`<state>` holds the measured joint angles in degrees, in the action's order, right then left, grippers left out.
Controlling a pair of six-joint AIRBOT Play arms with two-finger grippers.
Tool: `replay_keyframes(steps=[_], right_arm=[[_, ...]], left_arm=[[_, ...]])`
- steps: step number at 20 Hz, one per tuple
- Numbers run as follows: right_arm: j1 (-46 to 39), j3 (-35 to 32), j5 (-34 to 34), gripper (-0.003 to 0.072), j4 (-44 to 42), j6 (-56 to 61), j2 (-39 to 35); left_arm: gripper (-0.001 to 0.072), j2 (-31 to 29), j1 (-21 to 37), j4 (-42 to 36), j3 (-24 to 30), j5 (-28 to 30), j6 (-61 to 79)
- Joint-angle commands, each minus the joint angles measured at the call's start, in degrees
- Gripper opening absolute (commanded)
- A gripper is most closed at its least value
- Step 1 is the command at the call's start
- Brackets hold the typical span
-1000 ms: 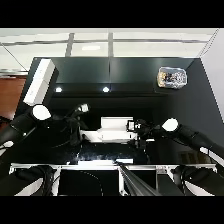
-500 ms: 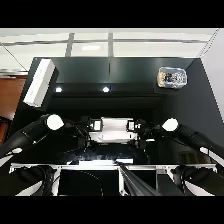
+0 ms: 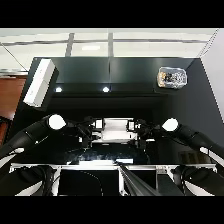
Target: Fold the box and place the chain.
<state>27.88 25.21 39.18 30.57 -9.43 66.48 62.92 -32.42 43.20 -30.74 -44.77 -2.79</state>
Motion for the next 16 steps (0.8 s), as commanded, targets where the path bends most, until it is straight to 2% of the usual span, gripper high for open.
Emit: replay_keyframes(steps=[1, 4, 11, 12, 13, 14, 15, 16], right_arm=[[0.0, 0.0, 0.0, 0.0413, 0.0, 0.0, 0.0], [0.0, 0.0, 0.0, 0.0413, 0.0, 0.0, 0.0], [0.0, 0.0, 0.0, 0.0413, 0.0, 0.0, 0.0], [0.0, 0.0, 0.0, 0.0413, 0.0, 0.0, 0.0], [0.0, 0.0, 0.0, 0.0413, 0.0, 0.0, 0.0], [0.0, 0.0, 0.0, 0.0413, 0.0, 0.0, 0.0], [0.0, 0.0, 0.0, 0.0413, 0.0, 0.0, 0.0], [0.0, 0.0, 0.0, 0.0413, 0.0, 0.0, 0.0]], left_arm=[[0.0265, 1.7, -0.1, -6.4, 0.0, 1.2, 0.0], [0.0265, 4.2, 0.0, -11.8, 0.0, 1.2, 0.1], [0.0261, 4.4, -0.7, -12.3, 0.0, 1.3, 0.1], [0.0277, 4.4, -0.8, -12.4, 0.0, 1.3, 0.1], [0.0337, 4.4, -0.8, -12.4, 0.0, 1.0, 0.1], [0.0457, 4.4, -0.8, -12.4, 0.0, 1.0, 0.1], [0.0534, 4.4, -0.8, -12.2, 0.0, 1.0, 0.1], [0.0488, 4.4, -0.9, -11.6, 0.0, 0.8, 0.0]])
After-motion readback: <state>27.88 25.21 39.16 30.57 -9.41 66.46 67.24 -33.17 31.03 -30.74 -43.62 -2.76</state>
